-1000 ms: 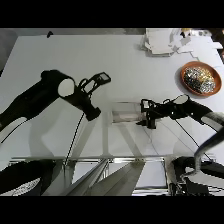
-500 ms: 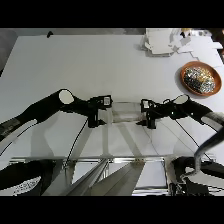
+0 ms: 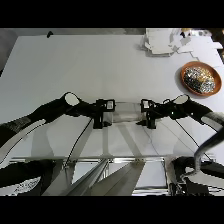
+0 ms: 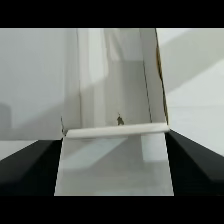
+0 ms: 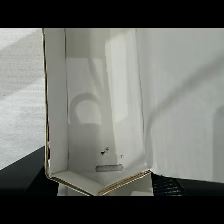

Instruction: Fold the box and place the chain.

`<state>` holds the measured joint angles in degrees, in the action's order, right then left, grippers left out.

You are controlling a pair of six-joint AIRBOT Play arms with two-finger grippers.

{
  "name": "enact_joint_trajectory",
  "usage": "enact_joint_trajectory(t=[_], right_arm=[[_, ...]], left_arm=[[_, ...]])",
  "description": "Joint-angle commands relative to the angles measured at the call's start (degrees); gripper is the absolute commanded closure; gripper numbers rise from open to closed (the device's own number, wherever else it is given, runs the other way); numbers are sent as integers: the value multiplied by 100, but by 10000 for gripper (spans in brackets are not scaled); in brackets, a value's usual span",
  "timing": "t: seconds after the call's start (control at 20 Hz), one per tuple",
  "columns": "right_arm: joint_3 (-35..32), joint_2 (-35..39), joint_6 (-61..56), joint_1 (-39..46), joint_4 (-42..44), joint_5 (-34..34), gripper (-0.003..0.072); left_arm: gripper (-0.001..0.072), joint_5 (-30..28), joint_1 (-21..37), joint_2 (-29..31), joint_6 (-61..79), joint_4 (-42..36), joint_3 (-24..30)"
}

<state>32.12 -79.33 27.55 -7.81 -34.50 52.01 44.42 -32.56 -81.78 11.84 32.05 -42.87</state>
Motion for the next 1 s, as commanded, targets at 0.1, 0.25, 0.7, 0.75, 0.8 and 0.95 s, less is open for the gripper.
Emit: enact_joint_trajectory(t=[0.1, 0.25, 0.7, 0.75, 0.8, 0.95], right_arm=[[2, 4, -7, 2, 2, 2, 278], [2, 4, -7, 2, 2, 2, 278], [2, 4, -7, 2, 0, 2, 278], [2, 4, -7, 2, 2, 2, 278], [2, 4, -4, 2, 2, 2, 278], [2, 4, -7, 2, 0, 2, 278]], left_arm=[[6, -96, -44, -17, 245, -168, 181], [6, -334, -114, -44, 385, -424, 184], [21, -463, -304, -533, 487, -848, 181], [122, -490, -302, -535, 481, -846, 181], [277, -472, -302, -533, 468, -848, 181], [437, -455, -302, -533, 468, -846, 181]])
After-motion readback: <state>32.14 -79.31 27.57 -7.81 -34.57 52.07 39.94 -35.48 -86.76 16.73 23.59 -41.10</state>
